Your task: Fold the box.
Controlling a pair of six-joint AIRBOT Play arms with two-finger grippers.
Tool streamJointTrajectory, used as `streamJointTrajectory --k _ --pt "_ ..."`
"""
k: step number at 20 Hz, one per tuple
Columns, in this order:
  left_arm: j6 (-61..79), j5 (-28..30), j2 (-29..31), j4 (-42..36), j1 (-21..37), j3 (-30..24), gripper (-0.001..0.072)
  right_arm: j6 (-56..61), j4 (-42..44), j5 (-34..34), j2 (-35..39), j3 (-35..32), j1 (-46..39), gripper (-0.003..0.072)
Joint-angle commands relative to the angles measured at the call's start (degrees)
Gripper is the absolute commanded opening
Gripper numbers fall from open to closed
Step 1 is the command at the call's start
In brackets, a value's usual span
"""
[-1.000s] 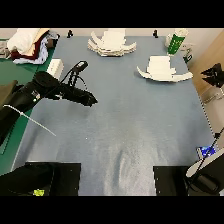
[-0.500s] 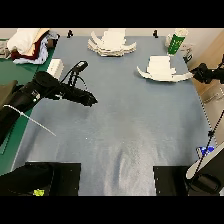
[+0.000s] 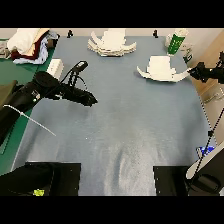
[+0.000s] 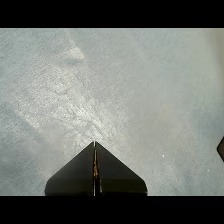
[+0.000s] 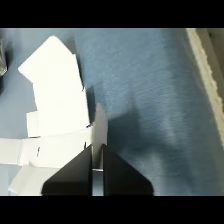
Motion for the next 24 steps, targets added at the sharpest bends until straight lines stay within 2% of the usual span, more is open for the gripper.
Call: streamJointTrajectory --k 1,5,7,10,13,16,19,21,24 --pt "0.0 0.0 0.0 0.0 0.0 0.0 0.0015 -0.4 2.4 5.2 0.0 0.0 0.1 0.0000" --pt "0.0 0.0 0.0 0.0 0.0 0.0 0.0015 -1.9 9.9 13.5 1.4 -1.0 0.4 -0.0007" --pt "0.0 0.0 0.0 0.0 0.0 0.0 0.0015 -1.5 10.9 13.6 4.8 -6.4 1.5 -0.0007" --pt "0.0 0.0 0.0 0.0 0.0 0.0 0.0015 -3.7 11.8 10.0 13.9 -21.9 4.9 -0.0007" --pt "0.0 0.0 0.0 0.0 0.0 0.0 0.0015 -5.8 11.7 3.6 26.7 -41.1 9.1 -0.0007" --pt "0.0 0.0 0.0 0.0 0.0 0.0 0.0015 -5.7 11.8 0.6 39.8 -57.7 13.2 -0.0007" --pt "0.0 0.0 0.0 0.0 0.0 0.0 0.0015 -3.3 11.7 -5.6 54.3 -73.5 17.8 -0.0007" --pt "0.0 0.0 0.0 -0.3 0.0 0.0 0.0015 -1.7 11.7 -10.4 62.1 -81.6 20.7 -0.0007" --pt "0.0 0.1 0.0 -0.6 0.0 0.0 0.0015 -0.5 11.3 -13.9 68.3 -88.5 23.7 -0.0004"
